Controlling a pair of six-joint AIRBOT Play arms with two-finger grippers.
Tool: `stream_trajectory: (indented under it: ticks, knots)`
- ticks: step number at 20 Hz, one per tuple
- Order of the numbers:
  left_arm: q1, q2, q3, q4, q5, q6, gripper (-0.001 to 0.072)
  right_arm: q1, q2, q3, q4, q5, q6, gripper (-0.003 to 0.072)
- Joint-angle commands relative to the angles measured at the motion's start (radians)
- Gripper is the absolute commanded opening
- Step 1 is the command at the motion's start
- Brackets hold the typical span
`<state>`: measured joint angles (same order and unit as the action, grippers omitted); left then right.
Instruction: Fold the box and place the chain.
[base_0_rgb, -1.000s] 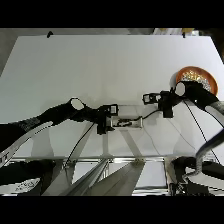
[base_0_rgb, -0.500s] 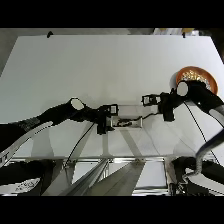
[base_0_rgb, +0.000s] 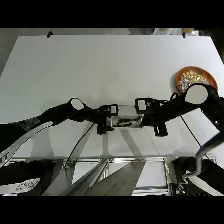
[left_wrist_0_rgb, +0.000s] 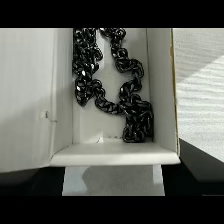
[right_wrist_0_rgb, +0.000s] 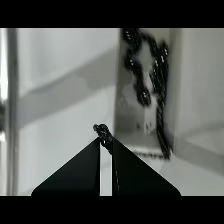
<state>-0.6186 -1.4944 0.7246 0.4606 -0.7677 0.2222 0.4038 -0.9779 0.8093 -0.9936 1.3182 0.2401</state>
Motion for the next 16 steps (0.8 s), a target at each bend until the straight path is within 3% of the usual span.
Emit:
stream_trajectory:
  ticks: [1, 6, 11, 15, 16]
  knots:
    - [0.000, 0.000, 0.000, 0.000, 0.000, 0.000, 0.0362, 0.100, 0.039, 0.001, 0.115, -0.090, 0.100, 0.0018]
    - [0.000, 0.000, 0.000, 0.000, 0.000, 0.000, 0.0362, 0.173, 0.035, 0.001, 0.103, -0.356, 0.261, 0.0018]
    - [0.000, 0.000, 0.000, 0.000, 0.000, 0.000, 0.0362, 0.175, -0.009, -0.002, 0.084, -0.378, 0.293, 0.0019]
    - [0.000, 0.000, 0.000, 0.000, 0.000, 0.000, 0.0362, 0.175, -0.081, -0.028, -0.051, -0.375, 0.390, 0.0023]
    - [0.000, 0.000, 0.000, 0.000, 0.000, 0.000, 0.0362, 0.175, -0.093, -0.034, -0.073, -0.370, 0.390, 0.0061]
